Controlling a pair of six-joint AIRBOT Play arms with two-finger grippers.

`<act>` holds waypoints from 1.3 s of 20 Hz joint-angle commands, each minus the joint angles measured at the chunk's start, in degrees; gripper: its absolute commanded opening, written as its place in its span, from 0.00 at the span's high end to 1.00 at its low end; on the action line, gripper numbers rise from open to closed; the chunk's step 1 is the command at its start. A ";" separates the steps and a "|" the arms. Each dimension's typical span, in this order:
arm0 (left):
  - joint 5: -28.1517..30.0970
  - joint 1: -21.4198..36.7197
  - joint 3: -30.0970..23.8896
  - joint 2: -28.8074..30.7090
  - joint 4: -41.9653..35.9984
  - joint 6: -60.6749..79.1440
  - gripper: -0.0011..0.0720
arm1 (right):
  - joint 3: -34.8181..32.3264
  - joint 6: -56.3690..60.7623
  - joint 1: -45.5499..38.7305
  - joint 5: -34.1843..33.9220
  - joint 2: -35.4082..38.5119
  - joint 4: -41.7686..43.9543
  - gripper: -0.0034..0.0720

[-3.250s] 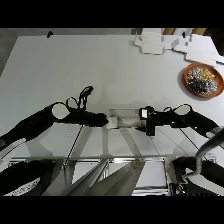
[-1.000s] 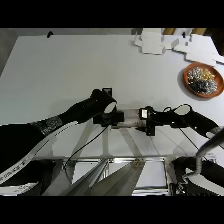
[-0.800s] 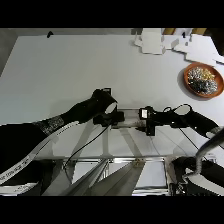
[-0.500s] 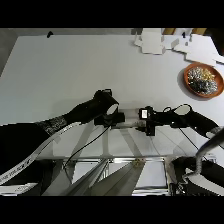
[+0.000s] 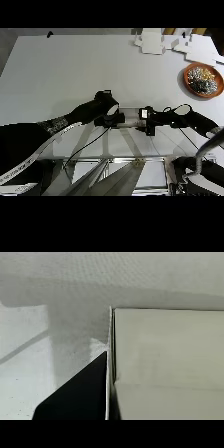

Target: Fold the box and place the chain.

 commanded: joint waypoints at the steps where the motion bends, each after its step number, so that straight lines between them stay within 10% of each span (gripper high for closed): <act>1: -0.02 -0.04 0.07 0.04 0.00 -0.02 0.93 | 0.00 -0.07 0.00 0.04 0.02 0.00 0.59; 5: -0.17 -0.02 0.07 0.11 0.02 0.17 0.97 | 0.00 -0.07 0.00 0.02 0.02 0.00 0.59; 9: -0.79 0.79 0.07 2.14 0.02 4.04 0.43 | 0.00 -0.07 0.00 0.07 0.02 0.00 0.59; 18: -6.64 7.39 -0.76 16.11 0.00 38.07 0.39 | 0.02 -0.07 0.00 0.04 0.02 0.00 0.59; 22: -4.28 11.04 -10.75 26.58 -2.51 61.13 0.08 | 0.02 -0.07 0.00 0.04 0.02 0.00 0.59; 26: 11.13 18.58 -25.75 34.71 -17.86 107.89 0.08 | 0.02 -0.07 0.02 0.04 0.02 0.00 0.59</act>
